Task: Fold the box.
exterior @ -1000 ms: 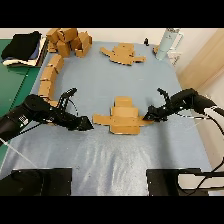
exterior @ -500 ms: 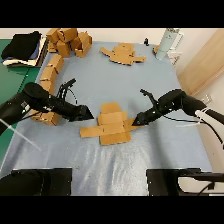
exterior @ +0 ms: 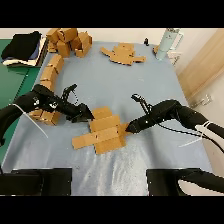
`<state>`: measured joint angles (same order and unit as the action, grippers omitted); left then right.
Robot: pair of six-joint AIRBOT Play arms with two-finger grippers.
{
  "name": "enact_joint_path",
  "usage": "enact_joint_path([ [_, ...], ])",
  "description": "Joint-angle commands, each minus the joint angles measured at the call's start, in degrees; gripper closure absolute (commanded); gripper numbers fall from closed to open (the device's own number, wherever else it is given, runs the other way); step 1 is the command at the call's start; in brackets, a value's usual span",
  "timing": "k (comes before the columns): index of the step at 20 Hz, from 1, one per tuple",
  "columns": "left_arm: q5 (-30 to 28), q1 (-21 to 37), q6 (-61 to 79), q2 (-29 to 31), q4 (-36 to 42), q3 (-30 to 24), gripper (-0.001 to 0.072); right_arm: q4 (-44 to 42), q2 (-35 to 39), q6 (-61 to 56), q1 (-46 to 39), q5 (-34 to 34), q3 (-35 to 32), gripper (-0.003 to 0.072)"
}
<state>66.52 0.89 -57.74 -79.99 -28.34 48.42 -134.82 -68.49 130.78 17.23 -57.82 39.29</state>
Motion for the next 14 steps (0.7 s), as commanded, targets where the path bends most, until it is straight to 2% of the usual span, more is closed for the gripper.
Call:
enact_joint_path([
  [1, 2.14, 0.2, 10.47, -7.45, 11.87, 0.48, 0.0187, -0.02, 0.59, 0.2, 2.47, 1.99, -0.68, 0.0685],
  [3, 6.08, 0.15, 14.62, -11.67, 15.67, 2.19, 0.0188, 0.0, 0.59, 0.22, 2.51, 2.14, -0.68, 0.0685],
  [5, 9.64, 0.15, 15.19, -14.58, 15.72, 4.2, 0.0188, 0.0, 0.59, 0.24, 2.51, 2.34, -0.68, 0.0685],
  [8, 13.31, 0.17, 18.03, -15.19, 15.72, 5.42, 0.019, 0.09, 0.59, 0.24, 2.51, 2.89, -0.68, 0.0685],
  [13, 15.06, 0.17, 18.14, -15.21, 15.21, 5.55, 0.0191, 0.44, 0.59, 0.22, 2.51, 3.65, -0.68, 0.0685],
  [14, 16.09, 0.15, 18.12, -15.21, 14.58, 5.55, 0.0254, 0.46, 0.59, 0.24, 2.51, 3.96, -0.68, 0.0685],
])
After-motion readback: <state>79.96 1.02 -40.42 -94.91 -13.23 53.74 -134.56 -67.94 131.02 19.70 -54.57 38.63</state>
